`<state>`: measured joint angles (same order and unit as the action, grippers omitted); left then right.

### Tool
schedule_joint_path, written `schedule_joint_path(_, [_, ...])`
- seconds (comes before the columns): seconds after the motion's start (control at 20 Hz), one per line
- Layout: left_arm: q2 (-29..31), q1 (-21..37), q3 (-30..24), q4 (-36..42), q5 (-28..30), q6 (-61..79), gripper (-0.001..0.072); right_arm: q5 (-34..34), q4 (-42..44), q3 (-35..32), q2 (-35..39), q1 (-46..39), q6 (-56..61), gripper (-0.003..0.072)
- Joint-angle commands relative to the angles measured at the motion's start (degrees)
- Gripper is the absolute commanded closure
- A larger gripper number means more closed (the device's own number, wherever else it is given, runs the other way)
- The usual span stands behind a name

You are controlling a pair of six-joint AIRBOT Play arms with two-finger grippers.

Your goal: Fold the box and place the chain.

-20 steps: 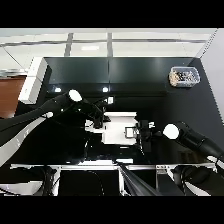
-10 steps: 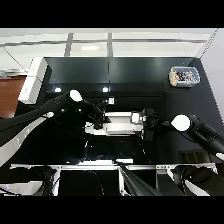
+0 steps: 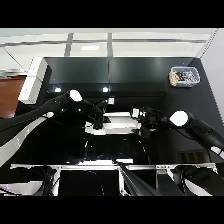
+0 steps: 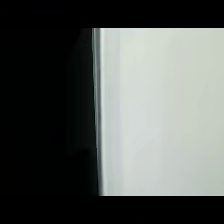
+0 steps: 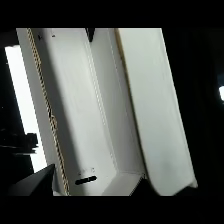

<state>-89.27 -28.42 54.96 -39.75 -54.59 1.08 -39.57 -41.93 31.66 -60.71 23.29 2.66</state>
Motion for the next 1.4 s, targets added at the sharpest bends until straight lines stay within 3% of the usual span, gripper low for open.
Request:
schedule_joint_path(0.0, [0.04,0.02,0.07,0.07,-0.04,0.0,0.0681,-4.55,6.69,0.04,-2.36,-2.36,-5.81,0.0004])
schedule_joint_path(0.2, [0.04,0.02,0.07,0.07,0.04,0.0,0.0681,-8.41,14.47,0.04,-5.2,-7.21,-17.14,0.0004])
schedule_joint_path(0.4, [0.04,0.02,0.07,0.09,-0.04,0.0,0.0681,-7.1,13.99,0.02,-9.68,-4.63,-20.87,0.0004])
schedule_joint_path(1.35, [0.04,0.02,0.07,0.11,0.0,0.0,0.0681,-4.46,6.21,0.07,-12.26,-2.67,-15.67,0.0004])
